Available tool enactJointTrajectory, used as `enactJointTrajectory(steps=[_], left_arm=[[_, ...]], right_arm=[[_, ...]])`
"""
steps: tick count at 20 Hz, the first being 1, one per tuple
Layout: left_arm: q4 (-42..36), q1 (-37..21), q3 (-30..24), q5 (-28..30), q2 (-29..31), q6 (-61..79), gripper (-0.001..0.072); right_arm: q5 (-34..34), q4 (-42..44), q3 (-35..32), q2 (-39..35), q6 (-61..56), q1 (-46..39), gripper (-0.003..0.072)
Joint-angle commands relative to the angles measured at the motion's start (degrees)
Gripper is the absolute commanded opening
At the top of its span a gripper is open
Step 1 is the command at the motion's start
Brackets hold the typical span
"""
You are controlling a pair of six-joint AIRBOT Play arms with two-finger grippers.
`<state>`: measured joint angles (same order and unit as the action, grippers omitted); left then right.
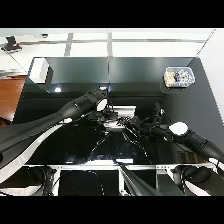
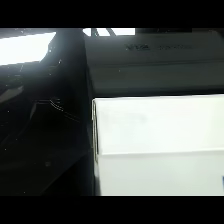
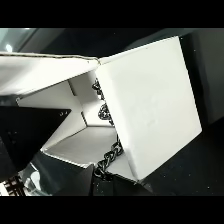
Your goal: Fold the box and place the chain.
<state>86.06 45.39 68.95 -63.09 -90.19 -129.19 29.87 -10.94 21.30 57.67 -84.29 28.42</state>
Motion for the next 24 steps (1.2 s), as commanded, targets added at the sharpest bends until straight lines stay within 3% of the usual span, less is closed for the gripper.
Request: enactJointTrajectory(steps=[1, 17, 20, 21, 24], left_arm=[[0.0, 0.0, 0.0, 0.0, 0.0, 0.0, 0.0028], [0.0, 0.0, 0.0, 0.0, 0.0, 0.0, 0.0028], [0.0, 0.0, 0.0, 0.0, 0.0, 0.0, 0.0028], [0.0, 0.0, 0.0, 0.0, 0.0, 0.0, 0.0028], [0.0, 0.0, 0.0, 0.0, 0.0, 0.0, 0.0028]], right_arm=[[1.0, 0.4, 0.3, 0.0, 1.0, 0.0, 0.0157], [2.3, 0.2, 0.3, 0.0, 2.5, 0.0, 0.0140], [1.7, 0.2, 0.3, 0.0, 2.8, 0.0, 0.0114], [1.8, 0.2, 0.3, 0.0, 3.1, 0.0, 0.0019], [1.9, 0.2, 0.3, 0.0, 3.1, 0.0, 0.0017]])
